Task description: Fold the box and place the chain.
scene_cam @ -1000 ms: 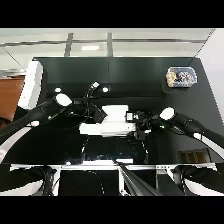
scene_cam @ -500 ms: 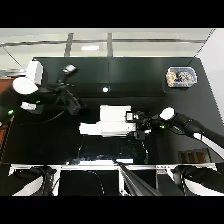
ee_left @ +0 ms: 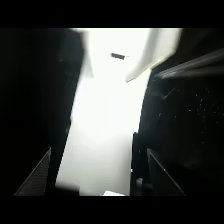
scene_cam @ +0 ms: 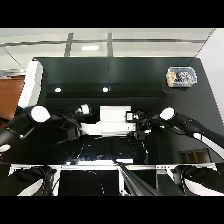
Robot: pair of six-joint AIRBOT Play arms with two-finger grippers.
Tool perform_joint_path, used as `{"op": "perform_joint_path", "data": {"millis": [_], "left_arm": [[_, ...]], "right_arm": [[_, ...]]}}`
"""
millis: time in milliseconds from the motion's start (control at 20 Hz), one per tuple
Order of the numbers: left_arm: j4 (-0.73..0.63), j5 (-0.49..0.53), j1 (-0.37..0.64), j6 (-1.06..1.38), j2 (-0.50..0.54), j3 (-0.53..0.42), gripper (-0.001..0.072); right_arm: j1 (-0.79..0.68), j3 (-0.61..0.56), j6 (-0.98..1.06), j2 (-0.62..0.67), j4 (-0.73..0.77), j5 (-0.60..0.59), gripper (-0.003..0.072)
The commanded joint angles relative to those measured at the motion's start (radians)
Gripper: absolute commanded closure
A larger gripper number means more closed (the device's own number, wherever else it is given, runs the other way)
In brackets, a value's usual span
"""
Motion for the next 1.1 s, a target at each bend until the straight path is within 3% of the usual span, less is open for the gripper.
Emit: {"op": "perform_joint_path", "data": {"millis": [0,200,400,450,600,1050], "left_arm": [[-0.083,0.124,-0.069,0.101,-0.078,-0.009,-0.0001],[-0.231,0.129,-0.071,0.200,-0.212,0.043,-0.0001],[-0.250,0.116,-0.084,0.201,-0.242,0.068,0.0029],[-0.261,0.098,-0.084,0.201,-0.242,0.072,0.0088],[-0.295,0.062,-0.084,0.198,-0.242,0.072,0.0418],[-0.478,0.063,-0.084,0.174,-0.264,0.069,0.0473]], "right_arm": [[0.001,0.000,0.000,-0.001,-0.001,0.000,0.0214],[0.006,-0.001,0.001,-0.001,-0.013,0.002,0.0214],[0.006,0.000,0.001,-0.001,-0.013,0.002,0.0214],[0.006,-0.001,0.002,-0.001,-0.013,0.002,0.0213],[0.006,-0.001,0.002,-0.001,-0.013,0.001,0.0214],[0.006,-0.001,0.002,-0.001,-0.013,0.000,0.0213]]}}
